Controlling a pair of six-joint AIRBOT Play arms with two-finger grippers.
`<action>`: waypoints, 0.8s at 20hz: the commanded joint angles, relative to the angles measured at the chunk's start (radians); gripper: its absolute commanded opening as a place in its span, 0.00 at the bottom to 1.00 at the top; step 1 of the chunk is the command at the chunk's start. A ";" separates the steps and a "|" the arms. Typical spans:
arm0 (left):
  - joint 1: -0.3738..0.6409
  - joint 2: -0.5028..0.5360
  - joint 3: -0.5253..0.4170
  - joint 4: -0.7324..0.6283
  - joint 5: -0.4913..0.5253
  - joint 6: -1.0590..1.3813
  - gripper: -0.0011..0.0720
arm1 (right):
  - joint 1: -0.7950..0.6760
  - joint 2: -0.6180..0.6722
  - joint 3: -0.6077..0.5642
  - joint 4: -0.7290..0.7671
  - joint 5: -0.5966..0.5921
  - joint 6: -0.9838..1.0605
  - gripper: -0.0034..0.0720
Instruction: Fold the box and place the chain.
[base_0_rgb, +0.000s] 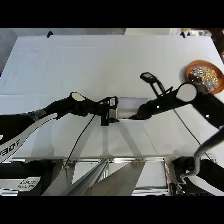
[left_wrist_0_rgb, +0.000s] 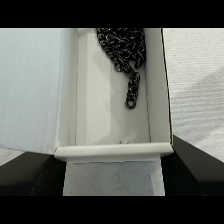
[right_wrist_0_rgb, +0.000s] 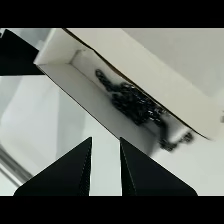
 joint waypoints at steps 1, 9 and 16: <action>0.000 0.000 0.000 0.000 0.000 0.000 0.20 | -0.079 0.038 0.110 -0.178 0.196 0.007 0.30; 0.000 0.000 0.000 0.000 0.000 0.000 0.20 | -0.231 -0.048 0.111 -0.320 0.093 0.169 0.49; 0.000 0.000 0.000 0.000 0.000 0.000 0.20 | -0.189 -0.300 0.111 -0.346 -0.009 0.338 0.49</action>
